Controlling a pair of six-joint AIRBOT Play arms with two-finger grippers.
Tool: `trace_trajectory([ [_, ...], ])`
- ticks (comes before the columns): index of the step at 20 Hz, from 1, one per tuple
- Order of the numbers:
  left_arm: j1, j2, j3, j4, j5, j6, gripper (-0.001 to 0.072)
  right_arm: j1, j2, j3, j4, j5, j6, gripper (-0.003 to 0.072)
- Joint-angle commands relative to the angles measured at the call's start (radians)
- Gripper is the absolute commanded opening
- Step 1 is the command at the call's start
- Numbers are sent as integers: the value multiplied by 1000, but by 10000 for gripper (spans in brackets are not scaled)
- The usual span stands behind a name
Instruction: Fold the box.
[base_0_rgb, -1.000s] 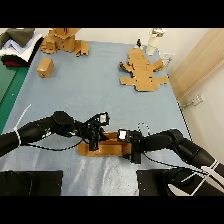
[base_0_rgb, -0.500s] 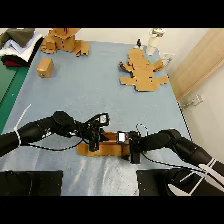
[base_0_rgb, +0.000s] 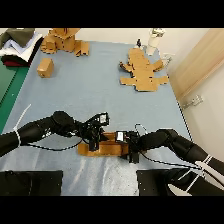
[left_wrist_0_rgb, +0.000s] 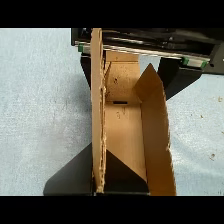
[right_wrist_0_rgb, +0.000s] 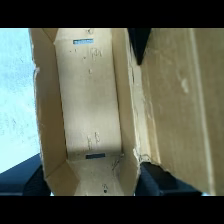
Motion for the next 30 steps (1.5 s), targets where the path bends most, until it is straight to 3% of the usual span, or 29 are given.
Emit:
trace_trajectory([
  [1, 0, 0, 0, 0, 0, 0, 15, 1, -2, 1, 5, 2, -3, 590],
  [30, 0, 0, 0, -2, -3, 0, 15, 2, -2, 1, -3, 27, -2, 574],
])
